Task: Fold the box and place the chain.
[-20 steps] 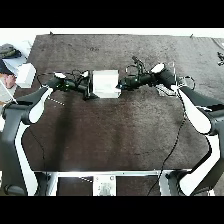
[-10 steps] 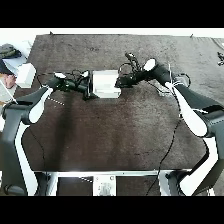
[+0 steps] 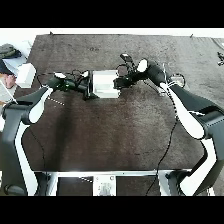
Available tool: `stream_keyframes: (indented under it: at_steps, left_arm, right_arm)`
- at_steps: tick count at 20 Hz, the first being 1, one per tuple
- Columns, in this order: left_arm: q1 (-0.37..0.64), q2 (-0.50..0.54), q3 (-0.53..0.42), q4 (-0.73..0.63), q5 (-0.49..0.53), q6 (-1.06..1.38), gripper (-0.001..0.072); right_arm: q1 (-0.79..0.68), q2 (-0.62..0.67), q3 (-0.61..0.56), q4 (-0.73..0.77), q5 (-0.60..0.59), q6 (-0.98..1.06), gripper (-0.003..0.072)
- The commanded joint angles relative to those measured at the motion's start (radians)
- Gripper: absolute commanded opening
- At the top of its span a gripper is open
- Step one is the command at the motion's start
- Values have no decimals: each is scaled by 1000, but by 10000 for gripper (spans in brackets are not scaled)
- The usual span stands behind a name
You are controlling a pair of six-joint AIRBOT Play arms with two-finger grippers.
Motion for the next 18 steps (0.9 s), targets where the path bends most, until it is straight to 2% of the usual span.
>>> stream_keyframes:
  at_steps: [1, 10, 18]
  left_arm:
    - [0, 0, 0, 0, 0, 0, 282]
    - [0, 0, 0, 0, 0, 0, 282]
    - [0, 0, 0, 0, 0, 0, 282]
  right_arm:
    - [8, -3, 2, -21, -6, 25, 452]
    - [44, -9, 2, -62, -47, 81, 452]
    - [50, -40, 11, -85, -31, 119, 433]
